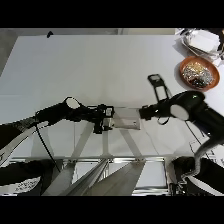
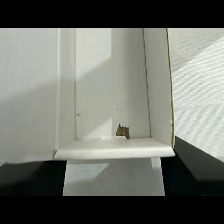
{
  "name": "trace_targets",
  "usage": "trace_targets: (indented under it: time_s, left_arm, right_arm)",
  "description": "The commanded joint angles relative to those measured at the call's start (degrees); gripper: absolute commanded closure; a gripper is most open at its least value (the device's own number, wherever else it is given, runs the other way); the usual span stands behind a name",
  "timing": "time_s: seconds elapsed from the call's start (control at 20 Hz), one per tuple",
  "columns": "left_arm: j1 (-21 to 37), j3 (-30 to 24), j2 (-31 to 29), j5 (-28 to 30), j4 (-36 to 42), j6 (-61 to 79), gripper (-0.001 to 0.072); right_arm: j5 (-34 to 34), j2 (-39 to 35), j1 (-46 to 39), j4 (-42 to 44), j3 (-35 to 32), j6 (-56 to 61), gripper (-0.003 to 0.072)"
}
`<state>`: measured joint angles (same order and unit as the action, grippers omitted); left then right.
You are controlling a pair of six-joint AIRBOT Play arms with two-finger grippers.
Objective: Fold the box and place the chain.
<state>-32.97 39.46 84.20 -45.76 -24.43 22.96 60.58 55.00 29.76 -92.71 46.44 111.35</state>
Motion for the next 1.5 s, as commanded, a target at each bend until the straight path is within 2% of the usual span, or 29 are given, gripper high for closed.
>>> trace_targets:
  time_s: [0.0, 0.15, 0.3, 0.45, 0.6, 0.7, 0.85, 1.3, 1.45]
  left_arm:
    - [0.02, 0.07, 0.00, -0.11, -0.04, -0.04, 0.0397]
    - [0.02, 0.07, 0.00, -0.11, -0.04, -0.04, 0.0397]
    - [0.02, 0.07, 0.00, -0.11, -0.04, -0.04, 0.0397]
    - [0.02, 0.07, 0.00, -0.13, -0.04, -0.04, 0.0397]
    - [0.02, 0.07, 0.00, -0.11, -0.02, -0.04, 0.0397]
    - [0.02, 0.07, 0.00, -0.11, -0.04, -0.04, 0.0397]
    - [0.02, 0.07, 0.00, -0.11, -0.04, -0.04, 0.0397]
    - [0.02, 0.07, 0.00, -0.11, -0.04, -0.04, 0.0397]
    - [0.02, 0.07, 0.00, -0.11, -0.04, -0.04, 0.0397]
  right_arm:
    - [-7.26, -2.56, -15.52, -2.82, 1.92, -9.16, 0.0262]
    - [-12.76, 1.92, -32.94, -2.49, 4.66, -17.55, 0.0353]
    - [-10.75, 12.90, -45.64, -2.38, 12.57, -23.54, 0.0353]
    - [-7.87, 24.65, -52.46, -1.36, 22.12, -24.92, 0.0353]
    - [-8.24, 32.74, -53.68, -1.38, 28.30, -28.26, 0.0360]
    - [-8.00, 36.79, -53.68, -1.33, 31.12, -30.56, 0.0420]
    - [-9.18, 40.98, -53.68, -1.57, 33.83, -30.91, 0.0420]
    - [-9.92, 45.20, -53.70, -1.57, 34.03, -32.61, 0.0443]
    - [-9.53, 45.24, -53.68, -1.99, 34.03, -32.61, 0.0489]
